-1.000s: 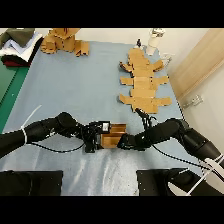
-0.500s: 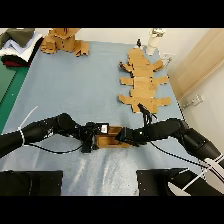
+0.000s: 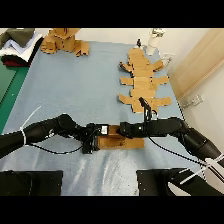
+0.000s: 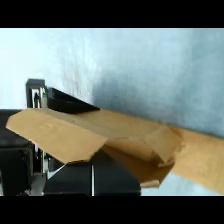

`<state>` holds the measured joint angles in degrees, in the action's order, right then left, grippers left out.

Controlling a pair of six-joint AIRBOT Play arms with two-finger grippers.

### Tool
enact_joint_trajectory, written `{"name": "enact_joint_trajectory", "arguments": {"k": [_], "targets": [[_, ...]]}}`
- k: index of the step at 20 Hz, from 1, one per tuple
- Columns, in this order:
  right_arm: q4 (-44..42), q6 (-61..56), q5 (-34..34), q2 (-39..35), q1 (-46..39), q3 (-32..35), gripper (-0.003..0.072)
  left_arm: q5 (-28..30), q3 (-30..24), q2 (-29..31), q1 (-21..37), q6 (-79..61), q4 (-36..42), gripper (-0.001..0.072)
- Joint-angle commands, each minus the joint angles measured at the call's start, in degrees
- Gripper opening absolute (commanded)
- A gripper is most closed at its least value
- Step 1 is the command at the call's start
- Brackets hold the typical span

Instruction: Fold the box.

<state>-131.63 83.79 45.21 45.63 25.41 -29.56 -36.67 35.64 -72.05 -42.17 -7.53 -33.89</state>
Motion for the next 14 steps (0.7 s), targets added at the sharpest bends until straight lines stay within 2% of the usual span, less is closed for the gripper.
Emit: {"name": "enact_joint_trajectory", "arguments": {"k": [1, 6, 8, 14], "targets": [[-0.13, 5.84, -5.9, 1.86, 0.02, -0.24, 0.0004, 0.07, -0.02, -0.02, 0.0, -0.66, 0.87, 0.0292], [0.39, 11.45, -10.84, 13.84, 0.07, -0.24, 0.0004, 0.04, -0.02, -0.02, 0.0, -0.59, 0.87, 0.0293], [0.24, 13.25, -10.23, 17.2, 0.7, -0.22, 0.0004, 0.04, -0.02, -0.02, 0.02, -0.55, 0.87, 0.0293], [1.49, 16.44, -12.0, 18.01, 4.74, -0.24, 0.0003, -0.9, -0.02, 0.0, 0.0, -0.37, 0.9, 0.0292]]}}
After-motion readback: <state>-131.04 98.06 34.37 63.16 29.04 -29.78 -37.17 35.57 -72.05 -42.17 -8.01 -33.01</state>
